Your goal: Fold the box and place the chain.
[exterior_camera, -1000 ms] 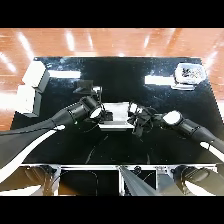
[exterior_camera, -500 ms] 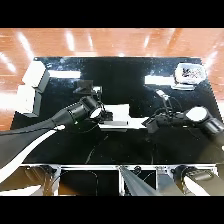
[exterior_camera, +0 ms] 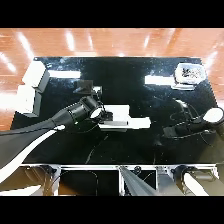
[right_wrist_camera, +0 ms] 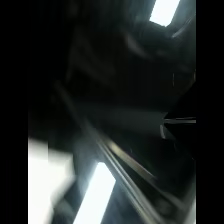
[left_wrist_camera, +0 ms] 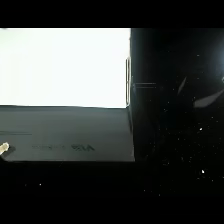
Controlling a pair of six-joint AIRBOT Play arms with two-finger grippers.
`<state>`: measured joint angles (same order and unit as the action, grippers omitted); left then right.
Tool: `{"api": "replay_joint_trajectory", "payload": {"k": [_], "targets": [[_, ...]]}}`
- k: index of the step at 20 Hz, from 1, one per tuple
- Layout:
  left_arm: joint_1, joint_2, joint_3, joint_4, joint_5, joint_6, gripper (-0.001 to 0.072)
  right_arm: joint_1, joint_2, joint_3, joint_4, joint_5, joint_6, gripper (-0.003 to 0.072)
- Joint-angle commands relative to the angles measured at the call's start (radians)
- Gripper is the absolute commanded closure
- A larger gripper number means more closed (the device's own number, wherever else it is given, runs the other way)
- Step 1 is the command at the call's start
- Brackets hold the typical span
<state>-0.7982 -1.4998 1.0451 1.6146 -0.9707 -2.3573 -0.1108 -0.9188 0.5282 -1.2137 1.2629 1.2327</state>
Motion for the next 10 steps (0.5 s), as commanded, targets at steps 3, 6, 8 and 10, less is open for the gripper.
{"api": "replay_joint_trajectory", "payload": {"k": [3,6,8,10], "targets": [[-0.001,-0.002,0.000,0.001,0.005,0.010,0.0683,-0.105,-0.090,-0.006,0.094,-0.167,0.135,0.0656],[-0.001,-0.002,0.000,0.000,0.004,0.010,0.0683,-0.105,-0.223,-0.006,0.141,-0.179,0.109,0.0656],[-0.001,-0.002,0.000,0.000,0.001,0.010,0.0684,-0.105,-0.276,-0.006,0.215,-0.184,0.059,0.0656],[-0.001,-0.002,0.000,0.000,0.001,0.011,0.0684,-0.085,-0.306,-0.006,0.349,-0.189,-0.023,0.0656]]}}
